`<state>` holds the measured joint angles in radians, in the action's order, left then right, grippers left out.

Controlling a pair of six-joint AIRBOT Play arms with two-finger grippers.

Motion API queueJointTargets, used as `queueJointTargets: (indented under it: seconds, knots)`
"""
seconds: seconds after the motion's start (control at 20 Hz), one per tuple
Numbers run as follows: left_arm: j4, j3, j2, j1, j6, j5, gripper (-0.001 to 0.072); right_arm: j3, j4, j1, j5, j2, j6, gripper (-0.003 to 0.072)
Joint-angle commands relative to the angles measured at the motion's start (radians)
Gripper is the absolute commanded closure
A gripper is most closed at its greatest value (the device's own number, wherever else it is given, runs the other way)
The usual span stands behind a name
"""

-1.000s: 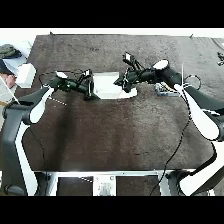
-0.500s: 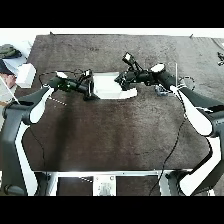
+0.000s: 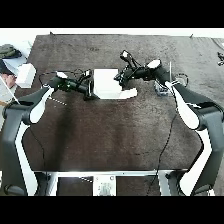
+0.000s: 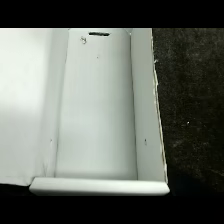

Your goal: Fold the box and place the chain.

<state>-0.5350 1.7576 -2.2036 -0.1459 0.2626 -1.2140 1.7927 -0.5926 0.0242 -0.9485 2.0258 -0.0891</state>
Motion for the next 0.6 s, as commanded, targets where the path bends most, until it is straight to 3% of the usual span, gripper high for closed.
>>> queueJointTargets:
  seconds: [0.0,0.55]
  knots:
    - [0.0,0.0,-0.001,0.001,0.0,0.0,0.0486,0.083,-0.094,-0.001,-0.053,0.055,-0.073,0.0704]
    - [0.0,0.0,-0.001,0.001,0.0,0.0,0.0485,0.099,-0.137,-0.001,-0.098,0.096,-0.092,0.0704]
